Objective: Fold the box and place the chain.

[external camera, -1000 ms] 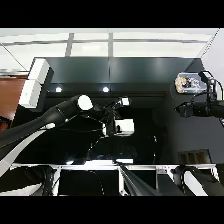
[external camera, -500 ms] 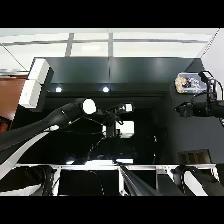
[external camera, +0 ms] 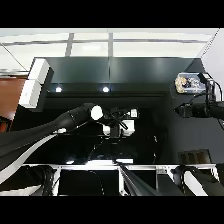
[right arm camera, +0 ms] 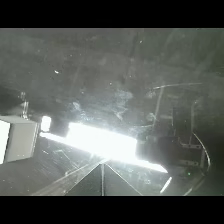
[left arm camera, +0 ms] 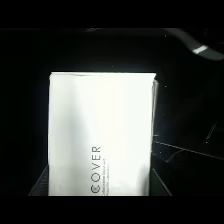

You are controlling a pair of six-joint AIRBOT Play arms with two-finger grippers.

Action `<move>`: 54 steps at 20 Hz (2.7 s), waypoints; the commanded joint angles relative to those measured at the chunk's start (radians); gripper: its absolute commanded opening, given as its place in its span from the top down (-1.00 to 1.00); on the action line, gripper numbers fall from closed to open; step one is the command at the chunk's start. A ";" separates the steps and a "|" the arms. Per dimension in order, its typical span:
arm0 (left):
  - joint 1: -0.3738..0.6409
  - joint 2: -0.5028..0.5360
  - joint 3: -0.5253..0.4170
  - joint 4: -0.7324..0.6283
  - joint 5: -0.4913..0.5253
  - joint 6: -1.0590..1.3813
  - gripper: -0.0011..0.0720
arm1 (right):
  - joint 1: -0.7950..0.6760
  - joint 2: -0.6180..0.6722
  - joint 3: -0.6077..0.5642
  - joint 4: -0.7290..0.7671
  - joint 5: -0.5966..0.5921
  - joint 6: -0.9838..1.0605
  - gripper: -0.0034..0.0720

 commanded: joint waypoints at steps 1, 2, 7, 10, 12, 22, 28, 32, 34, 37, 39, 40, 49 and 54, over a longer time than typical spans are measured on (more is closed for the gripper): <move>0.011 0.021 0.029 0.148 -0.083 -0.138 0.42 | 0.001 0.000 -0.014 0.014 -0.010 0.010 0.87; 0.029 0.042 0.043 0.201 -0.124 -0.225 0.42 | 0.000 0.000 -0.014 0.014 -0.010 0.010 0.87; 0.238 0.223 0.035 0.511 -0.370 -0.651 0.42 | 0.001 0.000 -0.014 0.014 -0.010 0.010 0.87; 0.464 0.328 -0.050 0.570 -0.488 -0.836 0.42 | 0.001 0.000 -0.014 0.014 0.002 0.014 0.87; 0.636 0.399 -0.146 0.584 -0.510 -0.923 0.42 | 0.001 0.000 -0.014 0.014 0.031 0.018 0.87; 1.311 0.600 -0.288 0.653 -0.427 -0.903 0.41 | 0.001 0.000 -0.014 0.161 0.069 0.017 0.87; 1.425 0.552 -0.289 0.483 -0.229 -0.629 0.42 | 0.001 0.000 -0.014 0.201 0.068 0.017 0.87; 1.427 0.479 -0.289 0.337 -0.145 -0.420 0.42 | 0.001 0.000 -0.014 0.225 0.055 0.017 0.87; 1.427 0.438 -0.288 0.340 -0.105 -0.420 0.42 | 0.001 0.000 -0.014 0.226 0.059 0.021 0.87; 1.423 0.383 -0.288 0.332 -0.088 -0.409 0.42 | 0.001 0.000 -0.014 0.226 0.061 0.037 0.87; 1.423 0.354 -0.288 0.323 -0.069 -0.408 0.42 | 0.001 0.000 -0.014 0.226 0.063 0.037 0.87; 1.423 0.343 -0.288 0.320 -0.061 -0.409 0.41 | 0.001 0.000 -0.014 0.225 0.066 0.037 0.87; 1.364 0.468 -0.094 0.231 -0.145 -0.479 -1.00 | 0.001 0.000 -0.011 0.408 0.148 0.098 0.87; 1.194 0.649 -0.026 0.064 -0.285 -0.547 0.90 | 0.082 0.000 -0.011 0.396 0.043 0.055 0.87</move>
